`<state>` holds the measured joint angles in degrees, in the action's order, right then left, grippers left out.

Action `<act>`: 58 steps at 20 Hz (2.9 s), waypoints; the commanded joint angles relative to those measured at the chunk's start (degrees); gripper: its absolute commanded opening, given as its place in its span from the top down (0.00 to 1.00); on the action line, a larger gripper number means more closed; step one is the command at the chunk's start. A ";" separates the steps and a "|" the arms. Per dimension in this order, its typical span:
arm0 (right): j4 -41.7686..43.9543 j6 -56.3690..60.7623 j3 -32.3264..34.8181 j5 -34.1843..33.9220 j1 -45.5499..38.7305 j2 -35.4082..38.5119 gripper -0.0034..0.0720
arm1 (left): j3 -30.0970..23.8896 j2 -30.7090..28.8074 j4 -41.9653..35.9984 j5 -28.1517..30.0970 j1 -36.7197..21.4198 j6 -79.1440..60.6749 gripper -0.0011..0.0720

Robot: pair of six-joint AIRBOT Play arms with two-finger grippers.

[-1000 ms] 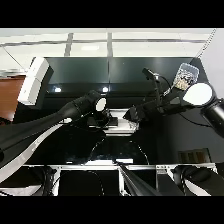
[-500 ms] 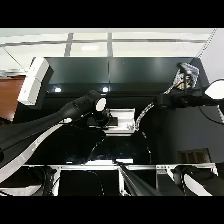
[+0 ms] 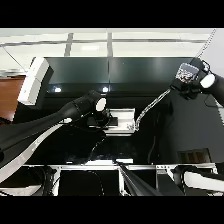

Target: Fold the box and place the chain.

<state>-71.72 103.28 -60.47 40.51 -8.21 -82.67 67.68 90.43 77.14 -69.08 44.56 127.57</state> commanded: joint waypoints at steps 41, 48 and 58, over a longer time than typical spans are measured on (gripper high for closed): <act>30.69 -23.93 -18.86 28.63 24.04 33.16 0.93 | 0.00 0.04 -0.11 -0.46 0.02 -0.02 0.94; 30.82 -23.08 -12.50 29.88 24.04 32.63 0.93 | 0.00 0.04 -0.11 -0.44 0.02 -0.02 0.94; 30.80 -21.42 8.24 20.04 29.38 31.65 0.93 | 0.00 0.04 -0.11 -0.42 0.02 -0.02 0.94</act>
<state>-40.99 81.03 -59.81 66.87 18.39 -50.33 67.68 90.43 77.01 -69.54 44.56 127.57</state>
